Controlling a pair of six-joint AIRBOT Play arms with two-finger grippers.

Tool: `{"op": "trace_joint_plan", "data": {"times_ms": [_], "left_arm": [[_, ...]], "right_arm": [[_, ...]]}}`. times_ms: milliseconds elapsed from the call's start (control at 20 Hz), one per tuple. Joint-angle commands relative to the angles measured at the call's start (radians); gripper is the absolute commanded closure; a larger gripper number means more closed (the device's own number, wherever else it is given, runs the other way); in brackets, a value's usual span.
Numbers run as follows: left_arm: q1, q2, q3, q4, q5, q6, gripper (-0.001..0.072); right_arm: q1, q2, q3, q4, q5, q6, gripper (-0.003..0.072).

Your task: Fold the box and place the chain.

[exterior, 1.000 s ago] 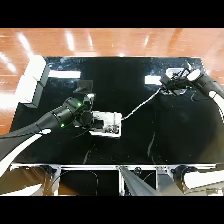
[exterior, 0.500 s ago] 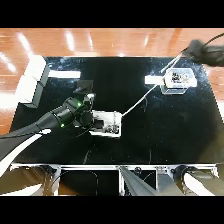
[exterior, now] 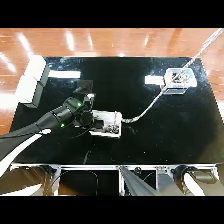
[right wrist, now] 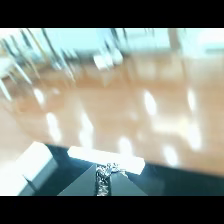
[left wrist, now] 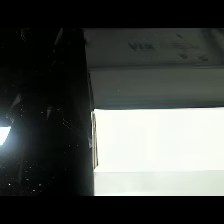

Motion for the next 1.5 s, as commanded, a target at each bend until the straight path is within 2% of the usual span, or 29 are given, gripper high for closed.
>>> {"op": "trace_joint_plan", "data": {"times_ms": [0,150,350,450,650,900,1050,1250,1350,1450], "left_arm": [[0.000,-0.001,0.000,0.000,-0.001,0.000,0.0679],[0.000,-0.001,0.000,0.000,-0.001,0.000,0.0679],[0.000,-0.001,0.000,0.001,-0.001,0.000,0.0679],[0.000,-0.001,0.000,0.001,-0.002,0.000,0.0679],[0.000,-0.001,0.000,0.002,-0.003,0.000,0.0679],[0.000,-0.001,0.000,0.002,-0.010,0.000,0.0679],[0.000,-0.001,0.000,0.005,-0.010,0.000,0.0679],[0.000,-0.001,0.000,0.005,-0.010,0.001,0.0679],[0.000,-0.001,0.000,0.005,-0.010,0.001,0.0679],[0.000,-0.001,0.000,0.005,-0.010,0.000,0.0679]], "right_arm": [[0.001,0.014,0.124,0.068,0.013,-0.005,0.0660],[0.001,0.014,0.160,0.102,-0.052,-0.006,0.0661],[0.001,0.013,0.208,0.116,-0.245,-0.008,0.0661],[0.001,0.013,0.218,0.119,-0.286,-0.007,0.0661],[0.001,0.013,0.218,0.203,-0.225,-0.008,0.0660],[0.001,-0.009,0.217,0.395,-0.042,-0.010,0.0661],[0.002,-0.038,0.217,0.589,-0.054,-0.055,0.0661],[0.002,-0.114,0.217,0.926,-0.083,-0.147,0.0660],[0.003,-0.139,0.217,0.998,-0.087,-0.175,0.0659],[0.041,-0.150,0.217,0.987,-0.092,-0.202,0.0651]]}}
